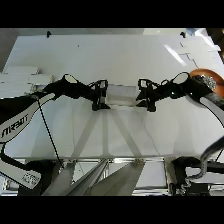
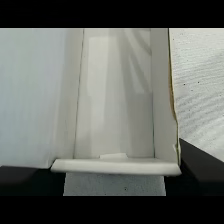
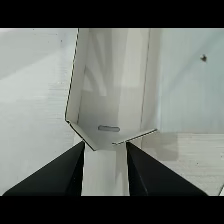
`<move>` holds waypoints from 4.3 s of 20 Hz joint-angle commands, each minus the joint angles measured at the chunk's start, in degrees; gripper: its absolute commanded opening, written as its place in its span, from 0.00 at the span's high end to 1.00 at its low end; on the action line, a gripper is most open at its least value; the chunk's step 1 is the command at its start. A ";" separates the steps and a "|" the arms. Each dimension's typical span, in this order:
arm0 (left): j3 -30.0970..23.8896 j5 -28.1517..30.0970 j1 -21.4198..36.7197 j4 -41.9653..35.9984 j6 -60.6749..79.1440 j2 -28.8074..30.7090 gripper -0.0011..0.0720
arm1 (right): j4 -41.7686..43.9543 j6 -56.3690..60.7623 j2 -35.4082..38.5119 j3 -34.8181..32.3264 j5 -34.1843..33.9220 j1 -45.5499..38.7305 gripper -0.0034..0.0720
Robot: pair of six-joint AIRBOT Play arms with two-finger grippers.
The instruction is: Fold the box and place the chain.
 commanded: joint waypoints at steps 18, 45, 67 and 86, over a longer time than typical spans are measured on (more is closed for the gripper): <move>0.02 0.00 0.04 0.00 0.02 0.04 0.61 | 6.73 3.74 -0.68 -0.02 -7.93 3.89 0.47; 0.02 0.02 0.04 0.00 0.00 0.04 0.61 | 9.27 3.72 -5.49 -0.02 -2.23 6.21 0.42; 0.02 0.00 0.04 0.02 0.00 0.09 0.61 | 6.88 28.02 16.04 -0.02 7.96 -5.18 0.94; 0.02 0.00 0.04 0.02 0.00 0.09 0.61 | -8.11 64.72 3.13 -6.21 1.55 -9.29 0.95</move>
